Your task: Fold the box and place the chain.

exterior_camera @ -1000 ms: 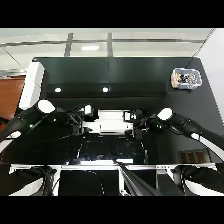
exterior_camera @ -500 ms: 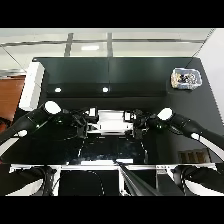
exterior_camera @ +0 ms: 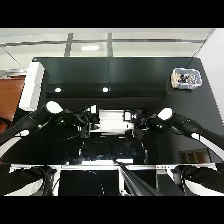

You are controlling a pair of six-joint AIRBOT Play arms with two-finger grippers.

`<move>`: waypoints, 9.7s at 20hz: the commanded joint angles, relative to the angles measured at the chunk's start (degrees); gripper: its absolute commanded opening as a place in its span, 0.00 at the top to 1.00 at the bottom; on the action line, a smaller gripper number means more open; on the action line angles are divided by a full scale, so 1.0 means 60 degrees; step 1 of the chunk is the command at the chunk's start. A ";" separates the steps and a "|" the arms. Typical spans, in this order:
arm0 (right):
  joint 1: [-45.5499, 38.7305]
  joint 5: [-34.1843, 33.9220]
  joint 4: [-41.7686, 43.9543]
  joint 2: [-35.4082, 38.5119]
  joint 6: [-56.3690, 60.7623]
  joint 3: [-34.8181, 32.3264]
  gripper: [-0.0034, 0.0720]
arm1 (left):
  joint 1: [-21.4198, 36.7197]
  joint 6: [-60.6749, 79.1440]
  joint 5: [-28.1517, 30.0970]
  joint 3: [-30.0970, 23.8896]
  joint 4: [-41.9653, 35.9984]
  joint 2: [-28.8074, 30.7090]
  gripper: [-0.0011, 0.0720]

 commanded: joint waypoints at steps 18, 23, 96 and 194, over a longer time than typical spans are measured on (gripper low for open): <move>0.0004 0.0007 0.0000 -0.0004 -0.0007 0.0000 0.70 | -0.0484 -0.0022 0.0506 -0.0004 -0.1002 -0.0663 0.59; 0.0004 0.0007 0.0004 -0.0004 -0.0004 0.0000 0.70 | -0.0484 -0.0335 0.0521 0.0011 -0.0867 -0.0594 0.72; 0.0004 0.0004 0.0007 -0.0004 -0.0007 0.0000 0.70 | -0.2667 -2.1354 -0.1246 0.3388 0.8032 -0.1435 0.13; -0.0492 0.1326 -0.2714 0.1479 0.8357 0.0477 0.94 | -0.3938 -2.3340 -0.2047 0.3960 0.8816 -0.2000 0.95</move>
